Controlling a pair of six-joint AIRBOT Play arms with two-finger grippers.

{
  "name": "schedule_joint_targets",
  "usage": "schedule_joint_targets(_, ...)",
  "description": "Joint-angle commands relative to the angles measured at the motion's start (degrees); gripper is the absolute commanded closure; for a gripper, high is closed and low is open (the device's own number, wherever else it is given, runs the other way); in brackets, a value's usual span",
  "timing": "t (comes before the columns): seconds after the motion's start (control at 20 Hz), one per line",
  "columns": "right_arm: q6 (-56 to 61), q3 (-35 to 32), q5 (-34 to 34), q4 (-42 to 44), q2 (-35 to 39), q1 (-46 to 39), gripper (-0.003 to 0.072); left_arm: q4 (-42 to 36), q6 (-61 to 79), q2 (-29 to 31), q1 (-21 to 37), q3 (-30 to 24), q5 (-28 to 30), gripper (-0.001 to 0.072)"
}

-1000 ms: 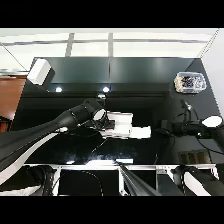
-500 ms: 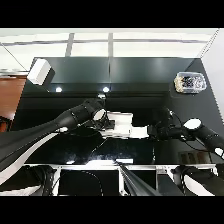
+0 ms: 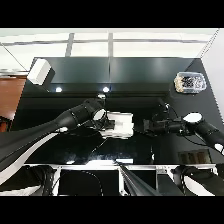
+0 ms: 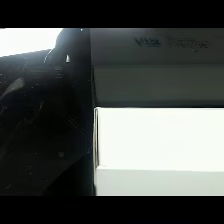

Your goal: Fold the box and place the chain.

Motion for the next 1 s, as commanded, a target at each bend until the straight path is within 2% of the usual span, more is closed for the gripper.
schedule_joint_targets(0.0, -0.83, 0.61, 0.68, 1.70, -0.04, 0.37, 0.0068, 0.04, 0.00, -0.02, 0.04, 0.00, 0.15, 0.0683)
schedule_joint_targets(0.2, -0.50, 0.79, -2.03, 1.66, -0.04, 4.39, 0.0068, 0.04, 0.00, -0.02, 0.04, 0.00, 0.15, 0.0683)
schedule_joint_targets(0.35, 5.33, 2.93, -8.48, -0.35, -0.07, 10.75, 0.0069, 0.04, 0.02, -0.02, 0.04, 0.00, 0.13, 0.0683)
schedule_joint_targets(0.5, 19.69, 7.37, -12.79, -11.78, -0.07, 16.35, 0.0081, 0.04, 0.02, -0.02, 0.04, 0.00, 0.11, 0.0683)
schedule_joint_targets(0.55, 25.20, 8.76, -13.07, -16.90, -0.09, 17.92, 0.0129, 0.02, 0.02, -0.02, 0.04, 0.00, 0.13, 0.0683)
schedule_joint_targets(0.7, 38.16, 11.96, -13.00, -28.92, -0.11, 21.40, 0.0129, 0.04, 0.02, -0.02, 0.04, 0.00, 0.13, 0.0683)
schedule_joint_targets(0.95, 45.29, 15.96, -11.02, -34.56, -2.60, 25.20, 0.0130, 0.04, 0.00, -0.02, 0.04, 0.00, 0.13, 0.0683)
